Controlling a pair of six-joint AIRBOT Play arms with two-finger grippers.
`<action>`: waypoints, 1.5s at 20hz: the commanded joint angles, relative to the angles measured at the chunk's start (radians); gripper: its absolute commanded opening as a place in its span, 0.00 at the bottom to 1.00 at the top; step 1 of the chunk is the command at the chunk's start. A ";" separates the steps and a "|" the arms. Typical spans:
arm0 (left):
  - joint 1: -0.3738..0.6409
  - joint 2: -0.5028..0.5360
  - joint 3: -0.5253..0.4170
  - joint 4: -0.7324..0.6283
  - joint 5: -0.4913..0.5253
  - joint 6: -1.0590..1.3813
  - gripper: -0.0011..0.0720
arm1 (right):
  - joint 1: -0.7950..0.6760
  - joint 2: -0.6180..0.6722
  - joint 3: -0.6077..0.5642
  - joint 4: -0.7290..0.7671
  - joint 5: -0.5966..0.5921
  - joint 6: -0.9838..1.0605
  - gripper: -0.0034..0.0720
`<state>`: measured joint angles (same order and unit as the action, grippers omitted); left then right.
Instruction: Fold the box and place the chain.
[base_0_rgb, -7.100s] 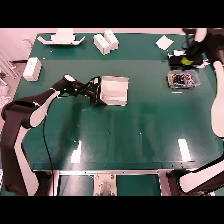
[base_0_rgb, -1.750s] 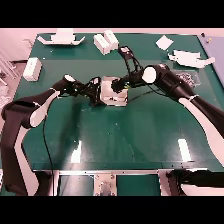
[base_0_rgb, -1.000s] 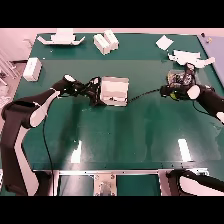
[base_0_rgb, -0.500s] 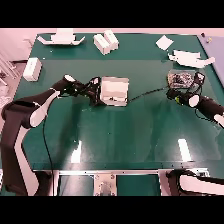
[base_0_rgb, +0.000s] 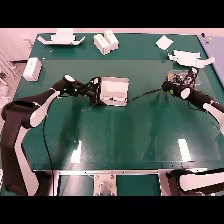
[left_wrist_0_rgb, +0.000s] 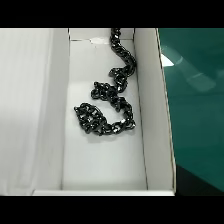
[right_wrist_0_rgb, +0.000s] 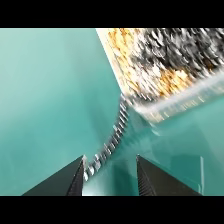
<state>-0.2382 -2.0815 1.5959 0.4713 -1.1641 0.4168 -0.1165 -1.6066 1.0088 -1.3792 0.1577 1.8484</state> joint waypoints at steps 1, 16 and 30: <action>0.001 0.001 0.001 0.000 0.000 0.000 0.56 | 0.003 -0.071 0.057 0.011 -0.003 0.001 0.51; 0.001 0.001 0.001 0.000 0.000 0.000 0.56 | 0.027 -0.006 0.208 0.016 0.164 -0.002 0.07; 0.001 0.001 0.001 0.000 0.000 0.000 0.56 | 0.488 0.533 0.546 -0.151 0.163 -0.229 0.06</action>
<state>-0.2382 -2.0815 1.5959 0.4709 -1.1645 0.4164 0.2859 -1.1042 1.4742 -1.4879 0.3252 1.6623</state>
